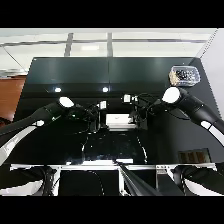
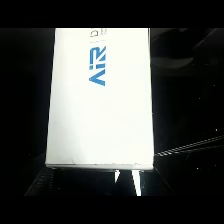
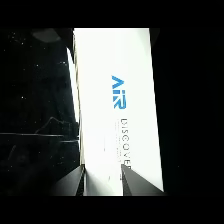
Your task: Fold the box and place the chain.
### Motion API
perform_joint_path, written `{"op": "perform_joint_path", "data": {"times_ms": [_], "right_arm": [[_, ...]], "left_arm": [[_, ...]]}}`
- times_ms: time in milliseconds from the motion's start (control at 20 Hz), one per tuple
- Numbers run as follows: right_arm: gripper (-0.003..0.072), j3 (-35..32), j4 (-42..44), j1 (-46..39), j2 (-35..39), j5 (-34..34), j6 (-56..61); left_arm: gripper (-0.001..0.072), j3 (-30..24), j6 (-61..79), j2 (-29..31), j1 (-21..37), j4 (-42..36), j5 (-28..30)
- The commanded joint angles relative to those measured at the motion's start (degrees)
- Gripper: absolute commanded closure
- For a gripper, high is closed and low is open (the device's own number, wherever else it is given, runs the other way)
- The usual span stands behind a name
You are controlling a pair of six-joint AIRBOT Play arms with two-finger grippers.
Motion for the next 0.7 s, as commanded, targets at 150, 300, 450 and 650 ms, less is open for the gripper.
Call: {"op": "perform_joint_path", "data": {"times_ms": [150,300,450,650], "right_arm": [[0.0413,-1.7,0.3,0.0,0.0,-0.2,1.0],[0.0413,-1.6,1.6,0.0,0.7,-0.2,2.0],[0.0412,-1.6,3.8,0.0,3.1,-1.0,3.3],[0.0413,-1.6,6.9,-0.1,5.6,-2.2,14.1]], "left_arm": [[0.0302,0.0,0.0,0.0,0.0,0.0,0.0],[0.0302,0.0,0.0,0.0,0.0,0.0,0.0],[0.0302,0.0,0.0,0.0,0.0,0.0,0.0],[0.0301,0.0,0.0,0.0,0.0,0.0,0.0]]}}
